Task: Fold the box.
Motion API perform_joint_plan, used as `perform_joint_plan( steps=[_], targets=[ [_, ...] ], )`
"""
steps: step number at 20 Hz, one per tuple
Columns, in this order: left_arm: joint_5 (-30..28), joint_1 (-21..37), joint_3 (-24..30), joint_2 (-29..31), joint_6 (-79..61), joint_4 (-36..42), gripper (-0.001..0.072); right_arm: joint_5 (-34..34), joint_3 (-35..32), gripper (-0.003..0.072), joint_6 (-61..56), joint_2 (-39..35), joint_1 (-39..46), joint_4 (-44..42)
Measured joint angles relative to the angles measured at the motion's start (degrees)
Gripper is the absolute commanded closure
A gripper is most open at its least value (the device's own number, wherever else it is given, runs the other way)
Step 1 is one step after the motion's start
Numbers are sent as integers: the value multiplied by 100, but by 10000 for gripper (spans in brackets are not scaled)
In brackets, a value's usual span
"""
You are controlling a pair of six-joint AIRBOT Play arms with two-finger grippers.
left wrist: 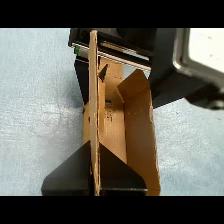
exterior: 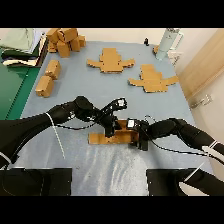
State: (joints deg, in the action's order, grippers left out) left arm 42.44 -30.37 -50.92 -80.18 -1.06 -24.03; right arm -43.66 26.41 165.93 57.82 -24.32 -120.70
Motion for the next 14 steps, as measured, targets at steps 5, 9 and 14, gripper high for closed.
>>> perform_joint_plan(
  steps=[5, 9, 14],
  targets=[
    [0, 0, 0, 0, 2, 0, 696, 20, -2, -15, -26, -111, 0, 7],
    [0, 0, 0, 0, 2, 0, 695, 79, -9, -16, -44, -33, 0, -37],
    [7, 0, 0, 0, 0, -2, 695, -68, -9, 76, -85, -15, -2, -149]
  ],
)
